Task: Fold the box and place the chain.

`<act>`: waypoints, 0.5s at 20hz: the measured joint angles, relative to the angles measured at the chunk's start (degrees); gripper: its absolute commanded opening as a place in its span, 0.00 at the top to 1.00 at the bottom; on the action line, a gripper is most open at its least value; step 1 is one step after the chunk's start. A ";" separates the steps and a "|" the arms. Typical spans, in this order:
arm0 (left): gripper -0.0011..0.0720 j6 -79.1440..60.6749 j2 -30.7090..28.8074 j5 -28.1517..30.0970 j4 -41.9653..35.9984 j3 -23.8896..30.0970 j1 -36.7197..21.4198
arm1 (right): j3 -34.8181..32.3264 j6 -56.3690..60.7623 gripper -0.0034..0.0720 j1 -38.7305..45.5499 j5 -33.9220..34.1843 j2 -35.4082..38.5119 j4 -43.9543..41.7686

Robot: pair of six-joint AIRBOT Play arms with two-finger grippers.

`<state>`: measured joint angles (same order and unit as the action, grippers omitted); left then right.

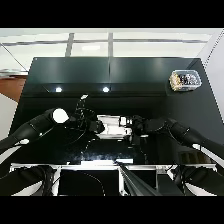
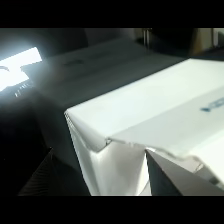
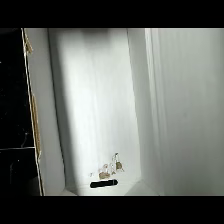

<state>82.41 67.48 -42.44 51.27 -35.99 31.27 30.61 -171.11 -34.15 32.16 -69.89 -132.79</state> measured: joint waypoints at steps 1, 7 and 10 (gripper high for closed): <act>0.08 1.64 0.00 0.48 1.14 -0.20 0.46 | 0.00 0.00 0.34 0.00 -0.02 0.00 0.00; 0.18 19.17 0.07 0.98 18.18 -3.45 6.67 | 0.00 0.02 0.34 0.00 -0.02 0.00 0.00; 0.31 26.67 0.83 -0.44 26.51 -5.53 10.75 | 0.00 0.00 0.34 0.00 -0.02 0.00 0.00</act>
